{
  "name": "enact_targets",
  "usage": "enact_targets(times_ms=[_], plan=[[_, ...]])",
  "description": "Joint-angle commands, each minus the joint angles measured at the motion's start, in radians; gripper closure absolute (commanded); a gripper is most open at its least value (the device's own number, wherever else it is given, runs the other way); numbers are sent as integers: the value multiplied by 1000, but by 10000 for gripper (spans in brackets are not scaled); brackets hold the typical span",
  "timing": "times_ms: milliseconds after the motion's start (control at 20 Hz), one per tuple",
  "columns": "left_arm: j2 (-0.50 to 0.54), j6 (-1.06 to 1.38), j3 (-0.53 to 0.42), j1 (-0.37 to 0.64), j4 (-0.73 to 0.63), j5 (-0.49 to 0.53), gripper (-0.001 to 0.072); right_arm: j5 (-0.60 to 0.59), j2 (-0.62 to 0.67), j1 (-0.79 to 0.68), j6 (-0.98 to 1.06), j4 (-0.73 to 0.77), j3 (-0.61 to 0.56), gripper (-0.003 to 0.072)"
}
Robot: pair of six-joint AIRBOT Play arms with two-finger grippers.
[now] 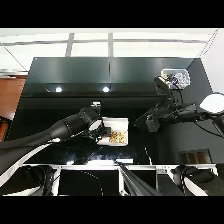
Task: Fold the box and place the chain.
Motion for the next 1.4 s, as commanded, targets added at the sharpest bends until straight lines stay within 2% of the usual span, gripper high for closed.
enact_targets(times_ms=[0, 50, 100, 200, 400, 650, 800, 900, 950, 1000, 1100, 1150, 1200, 1250, 1300, 1350], plan=[[3, 1, 24, 2, 8, 10, 683, -6, -1, -12, -18, 18, 0, 250], [3, -9, 27, 2, 7, 18, 681, -8, -1, -12, -18, 18, 0, 250], [3, -38, 27, 2, 7, 19, 649, -12, -1, -12, -18, 18, 0, 250], [3, -72, 27, 2, 6, 20, 289, -25, -1, -12, -18, 18, 0, 250], [52, 66, 45, 2, -1, -2, 279, -26, -1, -12, -17, 18, 0, 250], [299, 457, 49, 29, 36, -95, 280, -35, -1, -12, -17, 18, 0, 250], [459, 653, 15, 143, 56, -192, 283, -70, -1, -12, -17, 16, 0, 250], [550, 744, -49, 300, 46, -175, 282, -73, -1, -13, -17, 9, 0, 250], [595, 809, -96, 407, 4, -129, 282, -70, -1, -14, -16, 7, 1, 250], [631, 887, -151, 517, -118, -68, 282, -70, -1, -14, -2, -2, 0, 250], [671, 1257, -306, 749, -603, 35, 282, -70, -1, -14, 37, -31, 1, 250], [668, 1502, -377, 834, -830, 27, 282, -69, -1, -14, 58, -45, 1, 250], [664, 1759, -439, 902, -981, 11, 281, -68, -1, -14, 82, -49, 1, 250], [663, 1954, -481, 946, -1036, 12, 236, -67, -1, -14, 111, -49, 1, 250], [663, 2109, -515, 972, -1055, 17, -8, -64, -1, -13, 129, -49, 0, 250], [661, 2230, -535, 969, -1051, 31, -7, -66, -1, -13, 140, -49, 0, 250]])
